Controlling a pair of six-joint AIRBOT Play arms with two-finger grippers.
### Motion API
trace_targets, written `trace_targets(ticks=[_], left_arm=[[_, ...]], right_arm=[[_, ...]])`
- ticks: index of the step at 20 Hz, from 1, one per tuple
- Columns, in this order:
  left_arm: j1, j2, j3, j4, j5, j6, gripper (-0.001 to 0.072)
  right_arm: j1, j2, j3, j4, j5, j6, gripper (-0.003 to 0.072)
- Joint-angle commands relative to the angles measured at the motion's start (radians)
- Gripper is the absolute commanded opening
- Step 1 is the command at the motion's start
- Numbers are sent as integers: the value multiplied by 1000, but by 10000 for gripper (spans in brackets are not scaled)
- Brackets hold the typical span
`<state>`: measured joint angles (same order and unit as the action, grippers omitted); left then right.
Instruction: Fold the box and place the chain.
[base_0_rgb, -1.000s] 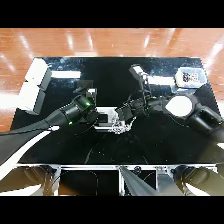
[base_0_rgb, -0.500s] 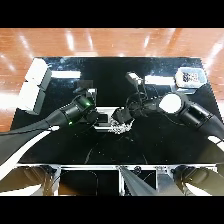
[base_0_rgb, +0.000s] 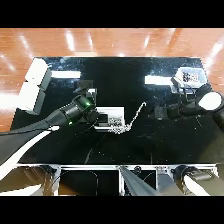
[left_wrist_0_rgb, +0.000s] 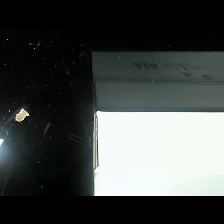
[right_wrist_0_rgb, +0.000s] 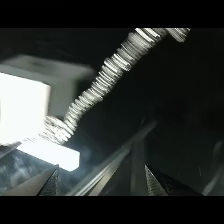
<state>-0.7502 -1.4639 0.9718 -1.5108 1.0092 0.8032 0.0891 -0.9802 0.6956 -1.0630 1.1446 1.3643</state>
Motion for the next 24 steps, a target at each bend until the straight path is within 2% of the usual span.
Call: trace_targets(ticks=[1, 5, 8, 11, 17, 18, 19, 20, 24], left_arm=[[0, 0, 1, 3, 0, 0, 26], [-1, 0, 1, 3, 0, 0, 26], [-1, 0, 1, 3, 0, 0, 26], [-1, 0, 1, 3, 0, 0, 26], [-1, 0, 1, 3, -2, 0, 26], [-1, 0, 1, 3, -2, 0, 26], [-1, 0, 1, 3, -2, 0, 26], [-1, 0, 1, 3, -1, 0, 26], [-1, 0, 1, 3, -2, 0, 26]], right_arm=[[-79, -29, -159, 230, -13, -69, 617], [99, -142, -172, 356, -147, -95, 617], [183, -210, -170, 470, -177, -172, 617], [207, -233, -160, 486, -232, -174, 617], [220, -264, -159, 523, -267, -193, 615], [225, -264, -159, 534, -283, -196, 588], [232, -264, -159, 538, -297, -198, 476], [237, -264, -159, 538, -306, -199, 423], [248, -266, -160, 547, -335, -198, 422]])
